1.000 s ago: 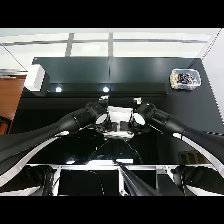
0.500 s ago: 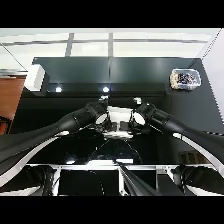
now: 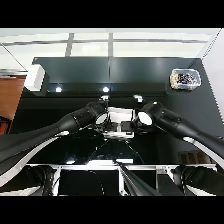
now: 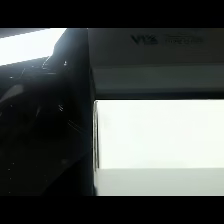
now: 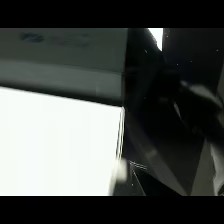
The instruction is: Fold the box and place the chain.
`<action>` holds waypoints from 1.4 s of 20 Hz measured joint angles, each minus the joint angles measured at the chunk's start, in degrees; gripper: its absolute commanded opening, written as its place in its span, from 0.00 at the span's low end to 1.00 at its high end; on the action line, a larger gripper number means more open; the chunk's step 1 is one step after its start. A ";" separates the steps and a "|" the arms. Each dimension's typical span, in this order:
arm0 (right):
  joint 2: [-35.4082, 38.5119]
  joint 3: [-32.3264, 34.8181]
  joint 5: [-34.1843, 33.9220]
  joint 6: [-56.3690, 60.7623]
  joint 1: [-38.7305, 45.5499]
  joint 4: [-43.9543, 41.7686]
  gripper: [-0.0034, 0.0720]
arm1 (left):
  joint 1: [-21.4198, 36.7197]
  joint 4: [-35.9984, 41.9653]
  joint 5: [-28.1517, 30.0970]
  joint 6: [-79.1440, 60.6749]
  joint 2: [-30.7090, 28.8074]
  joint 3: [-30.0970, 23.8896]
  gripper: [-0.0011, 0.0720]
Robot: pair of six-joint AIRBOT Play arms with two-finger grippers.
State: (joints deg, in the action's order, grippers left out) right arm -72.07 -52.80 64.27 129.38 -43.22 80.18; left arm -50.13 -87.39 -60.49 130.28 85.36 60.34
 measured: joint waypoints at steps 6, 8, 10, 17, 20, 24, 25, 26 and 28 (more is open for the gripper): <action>13.57 -0.11 4.17 -3.43 2.67 9.09 0.58 | 0.00 -0.15 0.00 0.13 0.00 0.00 0.05; 15.96 0.46 5.38 -3.85 5.44 18.95 0.58 | 0.00 -0.17 0.00 0.11 0.00 0.00 0.05; 16.87 1.60 2.60 -4.07 10.36 28.94 0.58 | 0.00 -0.15 0.04 0.11 0.00 0.00 0.05; 7.15 0.70 -22.27 -4.02 39.85 29.29 1.00 | 0.00 -0.15 0.28 0.04 0.00 0.00 0.05; -2.78 -7.58 -26.16 -15.96 49.33 14.53 1.00 | 0.00 -0.17 0.37 0.04 0.00 0.00 0.05; -18.27 -24.72 -19.45 -25.70 54.75 5.42 1.00 | 0.00 -0.37 0.42 0.04 0.00 0.00 0.05; -22.03 -28.81 -17.33 -27.04 55.32 4.02 0.90 | 0.00 -0.37 0.42 0.04 0.00 0.00 0.05; -25.11 -32.28 -15.50 -27.96 55.65 2.75 0.83 | 0.00 -0.39 0.42 0.04 0.00 0.00 0.05; -30.38 -37.94 -12.81 -29.18 56.15 0.85 0.82 | 0.00 -0.39 0.39 0.04 0.00 0.00 0.05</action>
